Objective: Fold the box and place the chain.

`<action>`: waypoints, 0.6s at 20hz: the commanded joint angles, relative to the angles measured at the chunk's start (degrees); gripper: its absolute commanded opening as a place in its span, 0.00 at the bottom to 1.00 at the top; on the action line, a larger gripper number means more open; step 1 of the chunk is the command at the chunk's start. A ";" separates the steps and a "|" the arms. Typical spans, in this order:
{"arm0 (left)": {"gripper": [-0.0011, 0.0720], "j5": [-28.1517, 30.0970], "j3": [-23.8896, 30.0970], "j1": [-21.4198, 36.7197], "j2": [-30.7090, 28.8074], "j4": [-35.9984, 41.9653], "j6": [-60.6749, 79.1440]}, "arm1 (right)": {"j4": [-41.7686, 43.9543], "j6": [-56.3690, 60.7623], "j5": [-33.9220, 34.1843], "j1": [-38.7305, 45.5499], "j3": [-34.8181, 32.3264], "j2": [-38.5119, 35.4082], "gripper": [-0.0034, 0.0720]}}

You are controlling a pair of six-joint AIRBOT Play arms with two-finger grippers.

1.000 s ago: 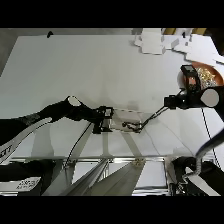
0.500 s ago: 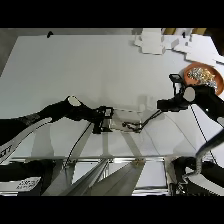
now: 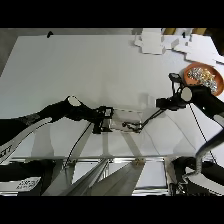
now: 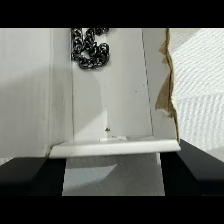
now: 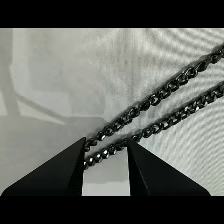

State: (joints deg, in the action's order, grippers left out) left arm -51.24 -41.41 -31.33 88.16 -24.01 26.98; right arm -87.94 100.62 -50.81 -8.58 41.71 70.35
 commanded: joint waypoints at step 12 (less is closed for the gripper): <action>0.17 0.02 0.02 0.04 -0.04 0.00 0.00 | -0.76 0.72 2.14 0.00 -0.02 3.21 0.09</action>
State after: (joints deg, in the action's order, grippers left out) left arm -51.24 -41.41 -31.33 88.16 -23.99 26.96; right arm -88.68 101.62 -48.93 -8.58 41.65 73.54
